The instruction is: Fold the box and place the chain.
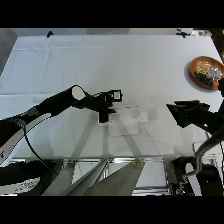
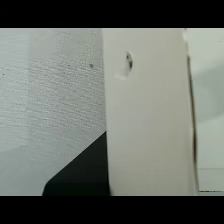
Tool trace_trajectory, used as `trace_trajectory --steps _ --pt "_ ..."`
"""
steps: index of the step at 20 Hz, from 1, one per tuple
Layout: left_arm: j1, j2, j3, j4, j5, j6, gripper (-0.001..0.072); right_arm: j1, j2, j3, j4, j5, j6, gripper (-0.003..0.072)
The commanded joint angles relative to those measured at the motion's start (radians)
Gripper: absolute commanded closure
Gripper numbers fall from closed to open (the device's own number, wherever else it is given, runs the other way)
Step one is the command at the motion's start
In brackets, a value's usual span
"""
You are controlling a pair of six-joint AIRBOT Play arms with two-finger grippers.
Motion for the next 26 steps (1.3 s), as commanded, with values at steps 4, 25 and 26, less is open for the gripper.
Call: trace_trajectory --steps 4,25,26 --pt "0.010 0.000 0.000 0.012 -0.098 0.008 0.0708 -0.001 -0.001 0.001 0.000 -0.008 -0.002 0.0279" --pt "0.008 0.000 0.000 0.011 -0.023 0.029 0.0698 -0.001 -0.001 0.001 -0.043 0.040 -0.151 0.0278" --pt "0.008 0.000 0.000 0.011 -0.023 0.029 0.0698 -0.001 0.000 0.001 -0.042 0.050 -0.161 0.0278"
